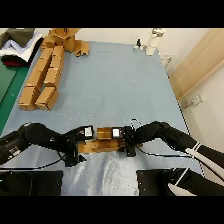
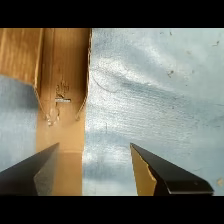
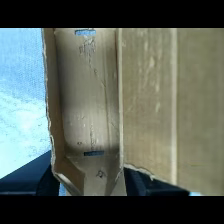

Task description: Fold the box.

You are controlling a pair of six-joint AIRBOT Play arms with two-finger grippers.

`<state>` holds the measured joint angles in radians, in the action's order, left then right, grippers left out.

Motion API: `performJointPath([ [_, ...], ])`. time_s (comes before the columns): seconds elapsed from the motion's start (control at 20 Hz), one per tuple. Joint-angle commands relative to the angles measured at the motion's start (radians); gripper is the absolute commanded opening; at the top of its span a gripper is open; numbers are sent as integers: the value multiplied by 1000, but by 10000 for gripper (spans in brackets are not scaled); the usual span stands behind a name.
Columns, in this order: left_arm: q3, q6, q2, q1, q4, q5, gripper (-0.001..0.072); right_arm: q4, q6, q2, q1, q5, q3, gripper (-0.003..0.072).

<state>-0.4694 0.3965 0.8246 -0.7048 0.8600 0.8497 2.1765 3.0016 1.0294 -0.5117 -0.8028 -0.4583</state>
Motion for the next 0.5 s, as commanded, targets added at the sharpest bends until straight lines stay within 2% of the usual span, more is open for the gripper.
performJointPath([
  [0.0,3,-25,62,-55,45,-143,694,0,0,0,0,0,-1,417],
  [0.15,3,-81,104,-56,-20,-167,694,0,0,0,0,0,-1,418],
  [0.3,3,-193,138,-56,-169,-176,695,0,0,0,0,0,-1,418],
  [0.45,3,-206,171,-56,-192,-254,694,0,0,0,0,0,-1,418],
])
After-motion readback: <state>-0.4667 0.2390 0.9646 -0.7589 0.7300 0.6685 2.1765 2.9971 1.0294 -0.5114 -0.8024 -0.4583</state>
